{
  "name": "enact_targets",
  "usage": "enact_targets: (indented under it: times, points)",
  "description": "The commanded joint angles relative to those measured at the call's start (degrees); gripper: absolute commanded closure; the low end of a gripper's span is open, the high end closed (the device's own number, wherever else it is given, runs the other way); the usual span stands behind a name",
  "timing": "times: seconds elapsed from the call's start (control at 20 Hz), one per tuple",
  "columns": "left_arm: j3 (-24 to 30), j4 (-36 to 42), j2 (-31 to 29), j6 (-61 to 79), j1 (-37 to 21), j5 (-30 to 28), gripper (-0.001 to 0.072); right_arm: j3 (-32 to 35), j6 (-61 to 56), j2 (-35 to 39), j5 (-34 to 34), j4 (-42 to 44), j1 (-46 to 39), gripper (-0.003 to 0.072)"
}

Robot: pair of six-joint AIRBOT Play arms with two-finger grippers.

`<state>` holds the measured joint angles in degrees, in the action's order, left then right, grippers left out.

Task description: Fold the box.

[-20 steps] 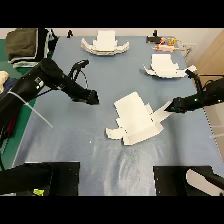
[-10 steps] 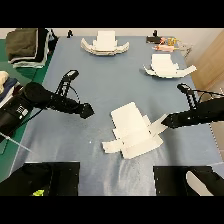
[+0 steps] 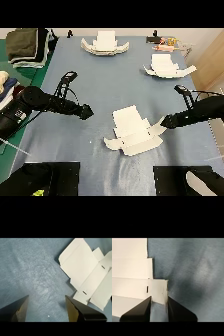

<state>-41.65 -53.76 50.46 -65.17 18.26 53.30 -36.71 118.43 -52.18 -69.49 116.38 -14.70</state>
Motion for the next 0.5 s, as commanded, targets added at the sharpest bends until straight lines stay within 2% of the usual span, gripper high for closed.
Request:
enact_targets:
  times: [0.0,0.15,0.45]
  points:
    - [0.04,0.00,-0.07,-0.02,-0.02,0.55,0.0019,-4.44,-0.98,-7.26,-8.04,-0.66,0.04,0.0383]
    - [0.04,0.00,-0.09,-0.04,-0.02,1.29,0.0019,-8.66,-0.96,-13.70,-14.91,0.15,0.04,0.0383]
    - [0.04,0.02,-0.09,-0.22,-0.02,1.33,0.0019,-9.77,-0.94,-18.58,-16.85,2.56,0.04,0.0384]
